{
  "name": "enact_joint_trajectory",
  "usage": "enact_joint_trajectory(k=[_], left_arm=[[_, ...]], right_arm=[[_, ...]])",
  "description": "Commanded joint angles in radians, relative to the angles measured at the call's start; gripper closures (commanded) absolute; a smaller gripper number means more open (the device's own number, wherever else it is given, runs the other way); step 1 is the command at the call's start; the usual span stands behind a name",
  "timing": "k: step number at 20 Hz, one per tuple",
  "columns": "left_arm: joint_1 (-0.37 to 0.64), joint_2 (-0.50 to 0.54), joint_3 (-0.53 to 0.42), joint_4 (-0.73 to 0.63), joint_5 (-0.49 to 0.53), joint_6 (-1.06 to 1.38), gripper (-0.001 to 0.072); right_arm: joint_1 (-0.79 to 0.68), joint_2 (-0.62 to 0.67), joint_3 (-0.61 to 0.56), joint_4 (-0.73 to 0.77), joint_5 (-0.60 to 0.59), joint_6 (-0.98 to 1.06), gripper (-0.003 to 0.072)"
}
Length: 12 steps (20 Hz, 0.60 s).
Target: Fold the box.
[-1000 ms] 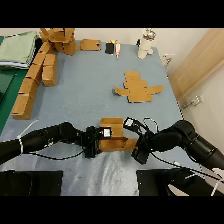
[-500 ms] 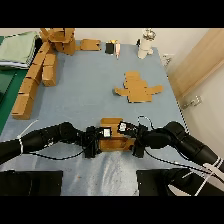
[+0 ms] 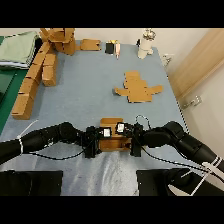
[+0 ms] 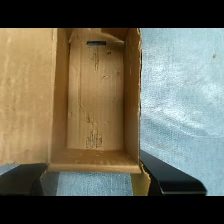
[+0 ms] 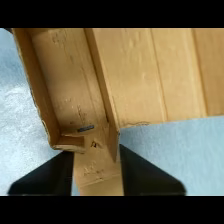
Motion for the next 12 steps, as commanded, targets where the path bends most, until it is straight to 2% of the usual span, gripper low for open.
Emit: enact_joint_trajectory(k=[1,2,3,4,8,9,10,12], left_arm=[[0.0,0.0,0.001,0.0,0.0,0.0,0.0111],[0.0,0.0,0.001,0.0,0.0,0.0,0.0111],[0.0,0.0,0.001,0.0,0.0,0.0,0.0111],[0.0,0.0,0.001,0.0,0.0,0.0,0.0111],[0.0,0.0,0.001,0.0,0.0,0.0,0.0111],[0.0,0.0,0.001,0.0,0.0,0.0,0.0111],[0.0,0.0,0.001,0.0,0.0,0.0,0.0111],[0.0,0.0,0.001,0.0,0.0,0.0,0.0111]], right_arm=[[0.001,-0.001,0.001,0.05,-0.003,-0.034,0.0419],[0.001,-0.001,0.0,0.05,-0.003,-0.034,0.0475],[0.001,-0.001,0.0,0.053,-0.003,-0.039,0.0487],[0.001,-0.001,0.0,0.063,-0.003,-0.058,0.0545],[0.001,-0.001,0.0,0.097,-0.002,-0.076,0.0545],[0.001,-0.001,0.0,0.098,-0.002,-0.076,0.052],[0.001,-0.002,0.0,0.099,-0.001,-0.076,0.0441],[0.001,-0.012,-0.001,0.102,-0.001,-0.076,0.0405]])
